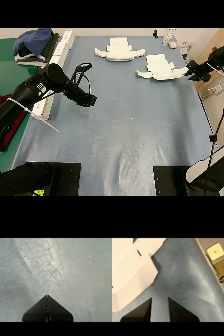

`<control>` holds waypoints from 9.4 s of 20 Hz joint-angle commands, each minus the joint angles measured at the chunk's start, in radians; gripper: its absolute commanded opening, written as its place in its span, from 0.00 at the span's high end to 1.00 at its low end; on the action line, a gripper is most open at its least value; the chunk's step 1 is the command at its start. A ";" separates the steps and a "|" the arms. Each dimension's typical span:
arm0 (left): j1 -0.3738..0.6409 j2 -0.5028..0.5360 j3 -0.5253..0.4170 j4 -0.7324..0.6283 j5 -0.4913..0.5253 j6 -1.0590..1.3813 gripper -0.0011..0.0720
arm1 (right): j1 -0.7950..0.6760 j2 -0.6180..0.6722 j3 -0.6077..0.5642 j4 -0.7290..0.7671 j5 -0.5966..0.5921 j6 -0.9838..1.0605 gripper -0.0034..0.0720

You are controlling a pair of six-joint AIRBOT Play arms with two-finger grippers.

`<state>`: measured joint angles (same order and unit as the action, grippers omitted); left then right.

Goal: Fold the box.

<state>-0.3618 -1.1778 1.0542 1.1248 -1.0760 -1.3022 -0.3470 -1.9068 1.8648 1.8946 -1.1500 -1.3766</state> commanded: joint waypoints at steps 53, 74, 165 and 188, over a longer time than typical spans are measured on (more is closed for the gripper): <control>0.000 -0.001 0.001 0.000 0.000 0.000 0.97 | -0.006 0.592 -0.890 0.324 -0.126 -0.579 0.20; 0.000 -0.001 0.001 -0.006 -0.003 0.000 0.97 | 0.137 0.294 -0.821 0.440 -0.362 -0.814 0.78; -0.377 0.267 -0.608 -0.700 0.620 1.459 0.97 | 0.540 1.030 -1.115 -0.192 0.309 -0.078 0.53; -0.082 -0.108 -0.242 -0.605 0.031 1.275 0.97 | 0.540 1.021 -1.115 -0.159 0.328 -0.079 0.53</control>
<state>-0.4686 -1.2743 0.7979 0.5140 -1.0245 0.0204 0.1936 -0.8856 0.7483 1.7332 -0.8227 -1.4551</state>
